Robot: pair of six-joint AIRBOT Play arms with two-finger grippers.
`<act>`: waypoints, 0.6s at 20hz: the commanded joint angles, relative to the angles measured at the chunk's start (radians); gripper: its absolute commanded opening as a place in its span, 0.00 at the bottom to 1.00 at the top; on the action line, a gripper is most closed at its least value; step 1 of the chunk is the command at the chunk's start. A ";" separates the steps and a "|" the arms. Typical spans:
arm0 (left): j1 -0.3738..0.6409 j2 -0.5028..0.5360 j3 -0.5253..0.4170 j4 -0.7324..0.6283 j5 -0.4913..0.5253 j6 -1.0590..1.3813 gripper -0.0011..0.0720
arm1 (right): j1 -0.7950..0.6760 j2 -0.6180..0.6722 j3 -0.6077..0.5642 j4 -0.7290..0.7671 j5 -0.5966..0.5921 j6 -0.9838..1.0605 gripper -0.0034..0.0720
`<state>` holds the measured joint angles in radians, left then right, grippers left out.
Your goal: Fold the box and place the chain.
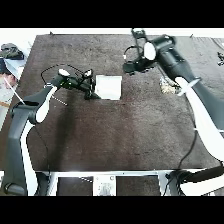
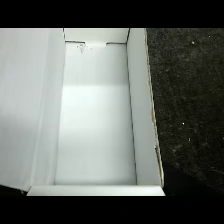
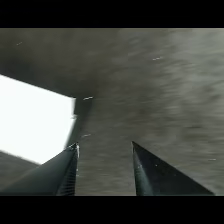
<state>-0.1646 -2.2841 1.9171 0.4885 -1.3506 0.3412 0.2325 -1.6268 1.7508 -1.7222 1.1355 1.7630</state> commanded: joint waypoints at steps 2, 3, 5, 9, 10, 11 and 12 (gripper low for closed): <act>0.000 -0.001 0.000 0.000 0.001 0.000 0.49 | -0.132 0.158 -0.254 -0.024 -0.252 -0.012 0.54; 0.000 -0.001 0.000 0.000 0.001 0.000 0.49 | -0.171 0.172 -0.297 -0.016 -0.288 -0.013 0.54; 0.000 -0.001 0.000 0.000 0.001 0.000 0.49 | -0.254 0.174 -0.362 -0.005 -0.329 -0.014 0.54; 0.000 -0.001 0.000 0.000 0.001 0.000 0.49 | -0.414 0.134 -0.402 0.047 -0.348 -0.044 0.54; 0.000 -0.001 0.000 0.000 0.001 0.000 0.49 | -0.443 0.110 -0.389 0.048 -0.318 -0.043 0.54; 0.000 -0.001 0.000 0.000 0.001 0.000 0.49 | -0.468 0.074 -0.365 0.052 -0.273 -0.044 0.54; 0.000 -0.001 0.000 0.000 0.001 0.000 0.49 | -0.484 0.037 -0.338 0.056 -0.237 -0.064 0.54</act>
<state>-0.1646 -2.2841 1.9171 0.4885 -1.3502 0.3408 -0.1764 -1.5303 1.3911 -1.6901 0.8413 1.7260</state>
